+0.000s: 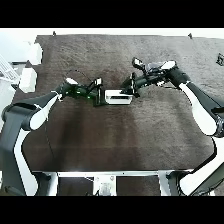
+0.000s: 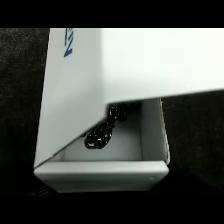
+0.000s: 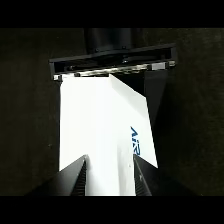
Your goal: Fold the box and place the chain.
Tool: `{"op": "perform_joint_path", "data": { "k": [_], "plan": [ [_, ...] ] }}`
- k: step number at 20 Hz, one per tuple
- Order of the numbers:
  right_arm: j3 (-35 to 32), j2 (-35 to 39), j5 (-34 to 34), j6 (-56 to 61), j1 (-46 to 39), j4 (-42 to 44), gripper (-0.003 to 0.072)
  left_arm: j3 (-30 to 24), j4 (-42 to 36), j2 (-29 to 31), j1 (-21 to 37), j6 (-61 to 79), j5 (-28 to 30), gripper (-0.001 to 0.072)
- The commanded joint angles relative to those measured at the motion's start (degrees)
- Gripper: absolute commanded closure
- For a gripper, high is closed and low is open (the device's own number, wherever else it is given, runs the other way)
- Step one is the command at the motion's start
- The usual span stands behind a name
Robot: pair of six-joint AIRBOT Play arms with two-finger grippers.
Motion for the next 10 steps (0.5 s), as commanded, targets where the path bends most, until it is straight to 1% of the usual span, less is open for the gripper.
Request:
{"op": "perform_joint_path", "data": {
  "k": [1,5,8,10],
  "plan": [
    [-0.3,-1.1,-0.8,-0.3,0.7,0.1,0.0353,0.0,0.0,0.0,0.0,0.0,0.0,0.0183],
    [-1.5,-1.9,-1.9,-0.4,0.4,-0.1,0.0353,0.0,0.0,0.0,0.0,0.0,0.0,0.0182],
    [-1.5,-2.3,-2.6,-4.4,0.4,0.0,0.0350,0.0,0.0,0.0,0.0,0.0,0.0,0.0182],
    [-1.5,-2.3,-3.2,-4.3,0.4,0.1,0.0350,0.0,0.0,0.0,0.0,0.0,0.0,0.0182]
  ]
}}
